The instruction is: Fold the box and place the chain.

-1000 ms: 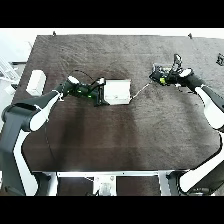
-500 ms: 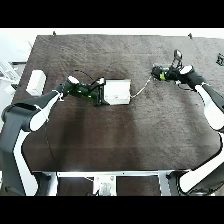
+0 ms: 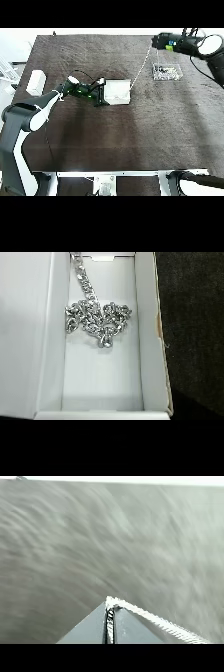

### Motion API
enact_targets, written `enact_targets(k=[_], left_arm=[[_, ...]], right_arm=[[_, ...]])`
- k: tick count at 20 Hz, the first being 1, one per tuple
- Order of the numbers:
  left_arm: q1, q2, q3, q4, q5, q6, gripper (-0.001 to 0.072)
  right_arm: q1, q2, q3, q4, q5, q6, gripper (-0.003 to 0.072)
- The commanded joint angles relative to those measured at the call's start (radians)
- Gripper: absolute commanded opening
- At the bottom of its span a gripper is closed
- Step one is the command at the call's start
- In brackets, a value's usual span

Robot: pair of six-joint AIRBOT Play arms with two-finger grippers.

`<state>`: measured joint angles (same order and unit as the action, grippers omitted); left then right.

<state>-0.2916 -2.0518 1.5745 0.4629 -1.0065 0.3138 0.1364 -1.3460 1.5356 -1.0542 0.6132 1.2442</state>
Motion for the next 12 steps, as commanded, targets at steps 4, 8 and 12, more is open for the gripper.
enact_targets(k=[4,8,12], left_arm=[[0.0,0.0,0.0,0.0,0.0,0.0,0.0358],[0.0,0.0,0.0,0.0,0.0,0.0,0.0358],[0.0,0.0,0.0,0.0,0.0,0.0,0.0358]], right_arm=[[0.22,0.208,0.001,-0.159,-0.002,0.001,0.001],[0.313,0.251,0.001,-0.219,0.019,0.013,0.001],[0.365,0.255,0.001,-0.219,0.114,0.062,0.001]])
